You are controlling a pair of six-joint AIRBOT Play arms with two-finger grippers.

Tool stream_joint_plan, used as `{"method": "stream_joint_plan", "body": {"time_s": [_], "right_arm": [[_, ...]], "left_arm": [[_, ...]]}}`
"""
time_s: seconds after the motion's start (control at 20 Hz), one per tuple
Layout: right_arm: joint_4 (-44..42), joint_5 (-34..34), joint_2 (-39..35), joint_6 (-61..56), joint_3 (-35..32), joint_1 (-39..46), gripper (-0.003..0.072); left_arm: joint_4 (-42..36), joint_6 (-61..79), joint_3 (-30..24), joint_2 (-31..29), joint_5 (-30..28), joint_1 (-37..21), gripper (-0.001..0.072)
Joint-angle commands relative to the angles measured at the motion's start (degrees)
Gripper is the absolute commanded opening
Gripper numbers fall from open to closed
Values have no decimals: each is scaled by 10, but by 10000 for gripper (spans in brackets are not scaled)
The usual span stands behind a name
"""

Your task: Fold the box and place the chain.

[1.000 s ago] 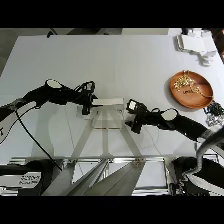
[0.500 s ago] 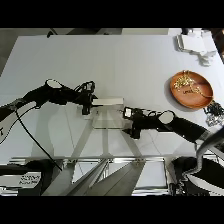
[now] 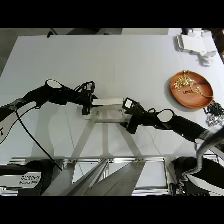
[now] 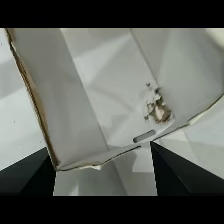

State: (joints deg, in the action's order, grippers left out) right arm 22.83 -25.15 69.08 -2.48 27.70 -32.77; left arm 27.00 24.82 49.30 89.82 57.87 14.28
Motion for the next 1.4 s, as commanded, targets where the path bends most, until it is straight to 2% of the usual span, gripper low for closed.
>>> {"method": "stream_joint_plan", "body": {"time_s": [0.0, 0.2, 0.4, 0.55, 0.65, 0.9, 1.1, 1.35], "right_arm": [[33, 0, 2, -7, 14, 1, 630], [40, -64, 5, -6, 26, 47, 630], [40, -79, 19, 15, 49, 76, 630], [39, -135, 56, 88, 72, 89, 632], [39, -146, 72, 109, 86, 96, 649], [60, -179, 75, -17, 100, 100, 649], [137, -177, 75, -113, 100, 101, 649], [141, -162, 75, -171, 101, 100, 649]], "left_arm": [[0, 0, 0, 0, 0, 0, 10], [0, 0, 0, 0, 0, 0, 10], [0, 0, 0, 0, 0, 0, 10], [0, 0, 0, 0, 0, 0, 10], [0, 0, 0, 0, 0, 0, 10], [0, 0, 0, 0, 0, 0, 10], [0, 0, 0, 0, 0, 0, 10], [0, 0, 0, 0, 0, 0, 10]]}}
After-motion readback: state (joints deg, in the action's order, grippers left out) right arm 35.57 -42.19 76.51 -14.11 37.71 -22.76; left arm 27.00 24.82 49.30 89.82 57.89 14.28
